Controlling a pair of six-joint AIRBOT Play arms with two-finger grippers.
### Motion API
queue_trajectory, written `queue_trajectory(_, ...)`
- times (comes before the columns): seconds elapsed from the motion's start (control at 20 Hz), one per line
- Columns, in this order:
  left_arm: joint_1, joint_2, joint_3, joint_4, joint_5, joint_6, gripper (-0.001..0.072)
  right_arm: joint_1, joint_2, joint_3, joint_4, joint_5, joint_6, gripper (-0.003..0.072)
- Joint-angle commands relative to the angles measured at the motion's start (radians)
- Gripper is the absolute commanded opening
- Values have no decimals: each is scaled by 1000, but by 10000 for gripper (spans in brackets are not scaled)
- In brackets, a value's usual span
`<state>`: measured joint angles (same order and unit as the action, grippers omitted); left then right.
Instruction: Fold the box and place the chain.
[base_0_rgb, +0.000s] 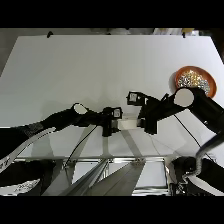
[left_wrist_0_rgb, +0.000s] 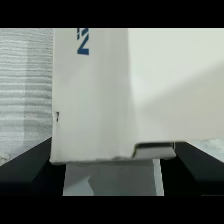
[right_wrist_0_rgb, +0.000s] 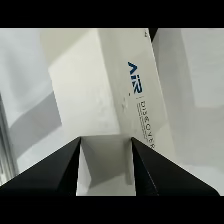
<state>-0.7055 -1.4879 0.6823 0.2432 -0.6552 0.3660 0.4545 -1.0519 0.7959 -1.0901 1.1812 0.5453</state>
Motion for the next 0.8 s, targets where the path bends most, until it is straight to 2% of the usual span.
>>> queue_trajectory(0.0,0,1,0,0,0,0,372,2,8,-31,-21,-58,-32,360)
queue_trajectory(0.2,0,1,0,0,0,0,372,2,8,-44,-70,-83,-31,296)
queue_trajectory(0.3,0,1,0,0,0,0,372,2,8,-44,-69,-82,-31,164)
queue_trajectory(0.4,0,1,0,0,0,0,372,2,8,-44,-68,-83,-31,150)
queue_trajectory(0.45,0,1,0,0,0,0,372,2,8,-44,-68,-83,-31,105)
queue_trajectory(0.75,0,1,0,0,0,0,372,2,8,-44,-68,-106,-26,98)
